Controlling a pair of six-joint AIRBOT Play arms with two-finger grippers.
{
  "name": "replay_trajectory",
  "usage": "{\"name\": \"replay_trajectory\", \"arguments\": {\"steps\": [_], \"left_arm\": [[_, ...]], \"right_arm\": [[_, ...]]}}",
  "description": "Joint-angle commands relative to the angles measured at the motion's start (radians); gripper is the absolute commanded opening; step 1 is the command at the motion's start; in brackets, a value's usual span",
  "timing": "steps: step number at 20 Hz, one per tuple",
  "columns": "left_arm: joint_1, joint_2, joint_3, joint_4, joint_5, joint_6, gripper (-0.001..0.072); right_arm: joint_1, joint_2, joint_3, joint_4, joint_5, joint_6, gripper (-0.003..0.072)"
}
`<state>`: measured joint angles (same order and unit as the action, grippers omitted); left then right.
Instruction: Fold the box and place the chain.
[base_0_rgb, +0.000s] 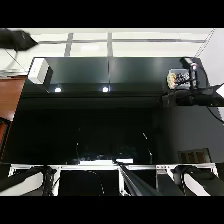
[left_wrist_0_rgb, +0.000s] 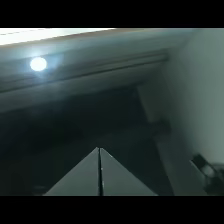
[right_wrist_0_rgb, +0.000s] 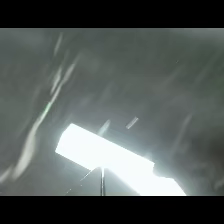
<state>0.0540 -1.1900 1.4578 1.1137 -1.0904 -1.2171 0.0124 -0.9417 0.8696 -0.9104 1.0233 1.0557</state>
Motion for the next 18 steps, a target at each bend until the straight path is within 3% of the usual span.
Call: {"name": "replay_trajectory", "arguments": {"steps": [1,3,6,11,15,18], "left_arm": [[-0.155,0.309,-0.488,0.085,0.286,-0.019,0.0024],[-0.175,0.417,-0.704,0.090,0.399,-0.049,0.0025],[-0.156,0.481,-0.843,0.095,0.423,-0.048,0.0026],[-0.151,0.482,-0.850,-0.001,0.351,-0.073,0.0027],[-0.151,0.478,-0.850,-0.111,0.368,-0.077,0.0028],[-0.151,0.478,-0.850,-0.121,0.374,-0.077,0.0028]], "right_arm": [[0.002,0.038,-0.065,-0.095,-0.286,-0.103,0.0007],[-0.001,0.037,-0.156,-0.100,-0.440,-0.098,0.0007],[-0.001,0.037,-0.267,-0.099,-0.556,-0.083,0.0010],[-0.001,0.037,-0.274,-0.100,-0.505,-0.084,0.0011],[-0.001,0.037,-0.274,-0.100,-0.505,-0.084,0.0011],[-0.001,0.037,-0.274,-0.100,-0.505,-0.084,0.0011]]}}
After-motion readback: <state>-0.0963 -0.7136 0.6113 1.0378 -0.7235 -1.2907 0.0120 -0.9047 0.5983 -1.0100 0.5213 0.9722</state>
